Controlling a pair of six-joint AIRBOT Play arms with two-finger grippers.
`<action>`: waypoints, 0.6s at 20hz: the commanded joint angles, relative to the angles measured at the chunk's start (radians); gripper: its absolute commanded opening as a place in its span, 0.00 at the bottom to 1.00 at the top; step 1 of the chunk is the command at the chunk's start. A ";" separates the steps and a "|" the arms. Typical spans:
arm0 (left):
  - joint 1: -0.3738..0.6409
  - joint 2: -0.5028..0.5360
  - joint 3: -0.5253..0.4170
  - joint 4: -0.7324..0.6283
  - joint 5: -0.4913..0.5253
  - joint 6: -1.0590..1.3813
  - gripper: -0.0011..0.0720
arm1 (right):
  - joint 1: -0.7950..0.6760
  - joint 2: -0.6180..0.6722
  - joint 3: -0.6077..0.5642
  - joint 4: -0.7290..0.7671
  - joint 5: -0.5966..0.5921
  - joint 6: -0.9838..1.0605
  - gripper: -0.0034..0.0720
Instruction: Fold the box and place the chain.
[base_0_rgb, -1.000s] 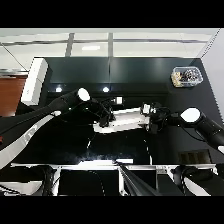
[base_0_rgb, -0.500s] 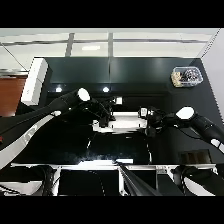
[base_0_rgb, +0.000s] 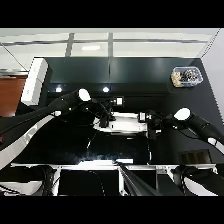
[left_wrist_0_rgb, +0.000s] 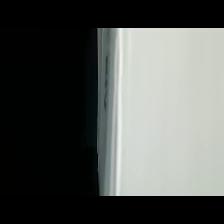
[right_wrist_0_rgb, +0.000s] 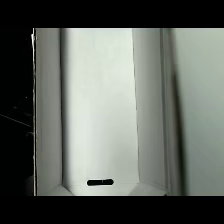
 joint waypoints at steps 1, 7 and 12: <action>0.000 0.000 0.000 0.000 0.000 -0.001 0.05 | 0.000 -0.018 -0.004 0.034 -0.022 -0.038 0.94; 0.000 0.000 0.000 0.000 0.000 -0.001 0.05 | -0.002 -0.025 -0.005 0.037 -0.031 -0.037 0.93; 0.000 0.000 0.000 0.000 0.000 -0.001 0.05 | -0.053 -0.025 -0.010 0.041 -0.011 -0.038 0.93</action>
